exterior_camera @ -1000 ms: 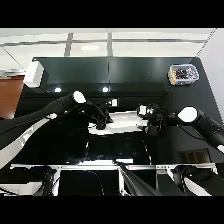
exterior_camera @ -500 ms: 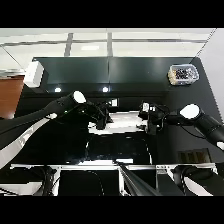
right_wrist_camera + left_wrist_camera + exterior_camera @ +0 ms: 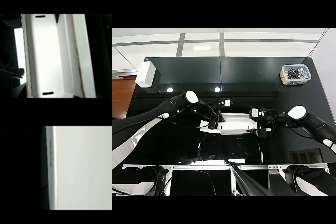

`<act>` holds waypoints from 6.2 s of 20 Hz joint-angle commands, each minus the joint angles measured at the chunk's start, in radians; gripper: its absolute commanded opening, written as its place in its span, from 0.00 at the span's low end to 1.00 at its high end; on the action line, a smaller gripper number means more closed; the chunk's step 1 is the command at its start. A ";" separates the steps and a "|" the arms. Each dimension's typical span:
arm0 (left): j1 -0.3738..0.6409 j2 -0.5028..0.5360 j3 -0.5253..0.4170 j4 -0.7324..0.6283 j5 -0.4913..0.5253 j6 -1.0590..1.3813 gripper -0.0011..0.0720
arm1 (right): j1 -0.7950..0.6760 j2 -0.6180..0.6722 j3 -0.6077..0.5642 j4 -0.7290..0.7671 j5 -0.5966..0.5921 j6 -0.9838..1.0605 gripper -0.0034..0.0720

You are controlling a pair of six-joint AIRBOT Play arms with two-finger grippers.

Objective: Fold the box and place the chain.

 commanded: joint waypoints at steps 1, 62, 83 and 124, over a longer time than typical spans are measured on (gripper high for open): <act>0.000 0.001 0.003 0.007 0.006 -0.003 0.05 | 0.005 -0.040 -0.002 -0.010 -0.007 -0.045 0.98; 0.000 0.001 0.003 0.002 0.006 -0.006 0.05 | -0.011 -0.136 -0.009 0.003 -0.044 -0.077 0.75; 0.181 0.214 0.165 0.379 -0.502 -0.897 0.04 | -0.011 -0.136 -0.009 0.003 -0.043 -0.077 0.44; 0.297 0.638 -0.446 -0.117 0.009 -0.385 0.05 | -0.011 -0.136 -0.009 0.003 -0.043 -0.077 0.44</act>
